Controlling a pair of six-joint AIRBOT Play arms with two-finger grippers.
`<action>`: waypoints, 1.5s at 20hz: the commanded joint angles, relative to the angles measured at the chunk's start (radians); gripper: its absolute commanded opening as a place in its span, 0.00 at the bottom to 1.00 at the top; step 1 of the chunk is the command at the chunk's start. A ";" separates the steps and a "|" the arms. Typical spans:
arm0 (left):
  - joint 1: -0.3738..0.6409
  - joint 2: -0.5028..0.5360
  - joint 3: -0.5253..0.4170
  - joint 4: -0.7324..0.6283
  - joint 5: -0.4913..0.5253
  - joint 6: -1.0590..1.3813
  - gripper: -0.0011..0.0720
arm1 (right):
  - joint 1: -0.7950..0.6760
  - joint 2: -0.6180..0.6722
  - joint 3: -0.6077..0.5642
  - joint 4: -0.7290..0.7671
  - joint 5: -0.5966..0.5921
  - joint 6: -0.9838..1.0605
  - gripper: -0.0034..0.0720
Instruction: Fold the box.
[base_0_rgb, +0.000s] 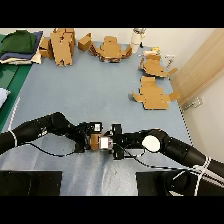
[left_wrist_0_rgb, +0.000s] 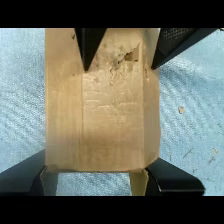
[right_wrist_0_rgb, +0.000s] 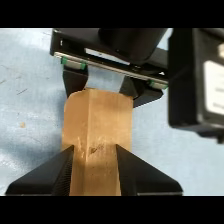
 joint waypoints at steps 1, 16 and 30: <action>0.000 0.000 0.000 0.000 0.000 0.000 0.50 | 0.001 -0.004 0.000 0.000 0.020 0.000 0.58; 0.000 0.000 0.000 0.000 -0.001 0.000 0.50 | 0.067 0.001 0.003 -0.244 0.008 0.175 0.25; 0.000 0.000 0.000 0.000 0.000 0.000 0.50 | 0.067 0.033 0.034 -0.243 -0.013 0.177 0.14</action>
